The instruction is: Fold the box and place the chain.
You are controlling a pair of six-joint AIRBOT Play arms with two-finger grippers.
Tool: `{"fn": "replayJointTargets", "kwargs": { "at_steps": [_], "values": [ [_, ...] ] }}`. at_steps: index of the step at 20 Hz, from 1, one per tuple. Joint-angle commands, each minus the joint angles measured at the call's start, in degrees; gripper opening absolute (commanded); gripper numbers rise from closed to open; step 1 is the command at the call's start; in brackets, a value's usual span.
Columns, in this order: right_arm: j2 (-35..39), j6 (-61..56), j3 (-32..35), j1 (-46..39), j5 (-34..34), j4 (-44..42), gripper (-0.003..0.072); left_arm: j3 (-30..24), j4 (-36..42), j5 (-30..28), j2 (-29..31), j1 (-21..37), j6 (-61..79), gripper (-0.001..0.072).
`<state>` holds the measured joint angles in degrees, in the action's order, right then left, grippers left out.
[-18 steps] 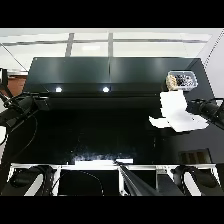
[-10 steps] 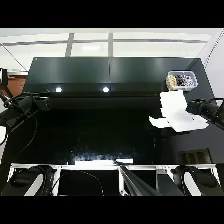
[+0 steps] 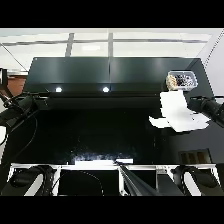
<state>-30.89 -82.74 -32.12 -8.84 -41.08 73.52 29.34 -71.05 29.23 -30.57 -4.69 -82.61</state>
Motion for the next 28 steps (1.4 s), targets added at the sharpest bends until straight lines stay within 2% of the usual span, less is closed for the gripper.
{"fn": "replayJointTargets", "kwargs": {
  "at_steps": [1, 2, 4, 5, 6, 8, 11, 14, 17, 19, 20, 23, 25, 28],
  "values": [
    [-0.79, -0.02, 0.02, 0.02, 5.44, 1.95, 0.0714, -0.07, 2.36, -3.67, -0.11, -0.04, -0.2, 0.0028],
    [-1.9, -0.24, 0.0, -0.2, 6.21, 4.31, 0.0712, -0.07, 3.56, -3.76, -0.24, -0.04, -0.2, 0.0028],
    [-6.82, -9.46, -0.09, -4.5, 8.79, 16.79, 0.0711, -0.07, 5.64, -3.82, -0.87, -0.04, -0.22, 0.0044],
    [-10.91, -16.33, -0.66, -9.49, 10.34, 22.88, 0.0711, -0.04, 6.99, -3.52, -1.31, -0.17, -0.17, 0.0356],
    [-15.28, -20.31, -1.66, -15.08, 11.82, 23.89, 0.0711, -0.04, 7.26, -3.02, -1.75, -0.44, -0.26, 0.0708],
    [-25.24, -19.63, -5.9, -25.94, 12.52, 18.56, 0.071, -0.04, 7.34, -0.92, -2.73, -1.01, -0.22, 0.0713],
    [-36.24, -9.55, -16.02, -34.1, 7.26, 10.36, 0.071, -0.04, 7.5, 1.18, -4.11, -2.25, -0.24, 0.0712],
    [-44.11, -6.47, -28.13, -35.91, -1.73, 8.66, 0.071, -0.04, 7.76, 1.4, -5.31, -3.41, -0.22, 0.0712],
    [-51.89, -1.09, -37.33, -36.48, -11.45, 8.31, 0.0709, -0.04, 9.01, 1.33, -6.67, -3.61, -0.22, 0.0712],
    [-55.3, 2.27, -38.82, -36.74, -13.53, 5.81, 0.0708, -0.04, 10.21, 2.05, -7.48, -3.61, -0.24, 0.0711],
    [-56.52, 6.34, -38.91, -36.76, -14.51, 1.86, 0.0708, -0.04, 10.71, 2.34, -7.78, -3.61, -0.24, 0.0711],
    [-60.15, 23.3, -39.63, -36.76, -23.93, -9.9, 0.0708, -0.04, 10.71, 2.38, -7.93, -3.61, -0.24, 0.0708],
    [-61.94, 27.91, -40.3, -36.76, -29.68, -11.23, 0.0708, -0.04, 10.71, 2.38, -7.96, -3.61, -0.24, 0.0709],
    [-62.12, 27.85, -40.3, -36.76, -30.75, -11.04, 0.0708, -0.04, 10.71, 2.43, -7.96, -3.61, -0.24, 0.0708]
  ]
}}
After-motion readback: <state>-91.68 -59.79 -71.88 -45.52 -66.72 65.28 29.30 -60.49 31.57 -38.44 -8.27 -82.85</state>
